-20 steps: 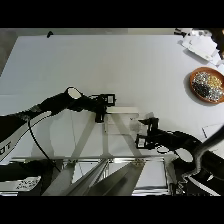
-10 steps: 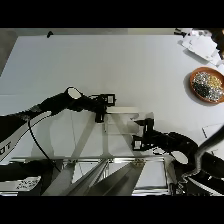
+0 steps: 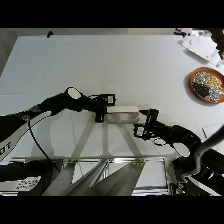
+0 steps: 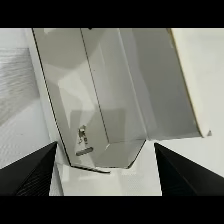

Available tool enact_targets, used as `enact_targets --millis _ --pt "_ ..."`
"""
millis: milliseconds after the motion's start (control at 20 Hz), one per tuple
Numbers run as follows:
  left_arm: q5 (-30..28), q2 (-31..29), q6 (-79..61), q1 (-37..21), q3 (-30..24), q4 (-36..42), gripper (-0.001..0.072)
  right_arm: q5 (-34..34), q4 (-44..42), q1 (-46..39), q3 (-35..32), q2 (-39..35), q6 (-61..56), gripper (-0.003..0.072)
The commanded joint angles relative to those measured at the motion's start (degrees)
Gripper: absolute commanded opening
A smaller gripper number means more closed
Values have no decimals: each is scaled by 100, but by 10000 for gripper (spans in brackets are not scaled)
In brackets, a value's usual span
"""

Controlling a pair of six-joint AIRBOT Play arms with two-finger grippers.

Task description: Fold the box and place the chain.

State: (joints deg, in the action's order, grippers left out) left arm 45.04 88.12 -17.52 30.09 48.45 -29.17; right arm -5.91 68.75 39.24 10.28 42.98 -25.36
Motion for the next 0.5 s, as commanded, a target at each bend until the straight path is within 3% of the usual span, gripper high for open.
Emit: enact_targets --millis 0,450 --pt "2 0 -7 2 2 -2 15 -240 0 -70 68 2 55 645" --pt "4 0 -7 2 2 -2 15 -997 -160 -734 345 7 57 646"
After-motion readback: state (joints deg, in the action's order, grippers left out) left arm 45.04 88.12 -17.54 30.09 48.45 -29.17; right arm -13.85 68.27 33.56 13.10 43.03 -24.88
